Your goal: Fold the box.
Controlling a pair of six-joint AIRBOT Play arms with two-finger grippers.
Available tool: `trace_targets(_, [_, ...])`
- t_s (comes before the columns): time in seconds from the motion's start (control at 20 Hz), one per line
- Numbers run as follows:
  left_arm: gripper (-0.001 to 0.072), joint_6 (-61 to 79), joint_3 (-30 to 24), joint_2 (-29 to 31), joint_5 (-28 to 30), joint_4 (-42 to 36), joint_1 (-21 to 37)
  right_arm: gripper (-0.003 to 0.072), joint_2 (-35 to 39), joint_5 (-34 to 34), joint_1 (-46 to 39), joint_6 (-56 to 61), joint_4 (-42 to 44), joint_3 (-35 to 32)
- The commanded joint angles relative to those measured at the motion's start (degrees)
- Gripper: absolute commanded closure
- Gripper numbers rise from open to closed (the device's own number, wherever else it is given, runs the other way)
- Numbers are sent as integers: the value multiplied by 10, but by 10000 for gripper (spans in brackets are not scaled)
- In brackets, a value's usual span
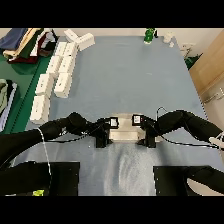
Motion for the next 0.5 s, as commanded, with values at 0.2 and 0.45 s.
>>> trace_targets(0.2, [238, 0, 0, 0, -1, 0, 0, -28, 26, 6, 0, 130, -94, 19])
trace_targets(0.45, [239, 0, 0, 0, -1, 0, 0, -28, 99, -90, 0, 249, -200, 31])
